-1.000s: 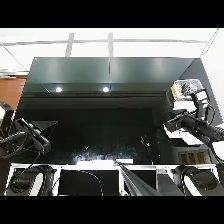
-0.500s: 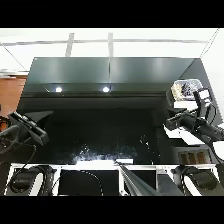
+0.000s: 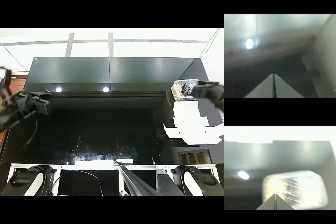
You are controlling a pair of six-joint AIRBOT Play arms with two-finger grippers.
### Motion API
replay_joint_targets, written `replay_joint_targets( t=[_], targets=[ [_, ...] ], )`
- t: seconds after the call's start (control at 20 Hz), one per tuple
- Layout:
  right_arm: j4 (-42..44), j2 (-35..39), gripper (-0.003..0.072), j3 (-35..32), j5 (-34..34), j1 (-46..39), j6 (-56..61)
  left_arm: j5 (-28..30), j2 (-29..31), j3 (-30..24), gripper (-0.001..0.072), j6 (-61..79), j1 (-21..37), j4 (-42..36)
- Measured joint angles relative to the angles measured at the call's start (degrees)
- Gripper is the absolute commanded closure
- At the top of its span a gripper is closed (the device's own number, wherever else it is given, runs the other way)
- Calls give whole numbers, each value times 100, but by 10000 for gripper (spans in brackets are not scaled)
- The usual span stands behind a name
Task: Fold the box and place the chain.
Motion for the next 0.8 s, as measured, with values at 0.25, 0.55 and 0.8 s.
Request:
replay_joint_targets(
  t=[0.25,0.55,0.8],
  targets=[
    [-1268,-1086,-34,837,1526,-2647,1213,-1292,-957,1019,1,-1971,76,1838],
    [-664,-2192,-34,1069,2702,-4138,243,-1851,-1185,1069,1,-2529,50,2111],
    [-111,-3147,-34,1530,3292,-4350,-1255,-1950,-1217,1034,2,-2629,7,2079]
  ],
)
